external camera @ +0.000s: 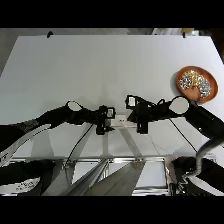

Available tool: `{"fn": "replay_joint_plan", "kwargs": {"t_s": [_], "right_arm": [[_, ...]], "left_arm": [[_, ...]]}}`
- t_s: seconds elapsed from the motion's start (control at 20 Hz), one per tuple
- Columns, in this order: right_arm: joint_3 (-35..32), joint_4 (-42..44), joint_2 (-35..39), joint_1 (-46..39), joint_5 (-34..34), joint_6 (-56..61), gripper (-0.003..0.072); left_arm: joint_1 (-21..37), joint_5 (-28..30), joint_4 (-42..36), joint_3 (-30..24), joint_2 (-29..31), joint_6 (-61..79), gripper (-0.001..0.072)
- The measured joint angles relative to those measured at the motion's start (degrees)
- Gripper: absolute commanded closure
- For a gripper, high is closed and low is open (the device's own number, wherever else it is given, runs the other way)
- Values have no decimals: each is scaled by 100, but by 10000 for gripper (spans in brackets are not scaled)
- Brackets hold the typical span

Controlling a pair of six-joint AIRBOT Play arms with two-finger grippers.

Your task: Fold the box and place the chain.

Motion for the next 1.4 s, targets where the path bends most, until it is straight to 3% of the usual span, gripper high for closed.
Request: {"fn": "replay_joint_plan", "kwargs": {"t_s": [0.4, 1.4], "right_arm": [[4, 350, -339, 278, -26, -42, 668], [-35, 179, -776, 365, -4, -24, 668]], "left_arm": [[0, 2, -2, 2, 0, 0, 453], [0, 2, -2, 2, 0, 2, 453]]}}
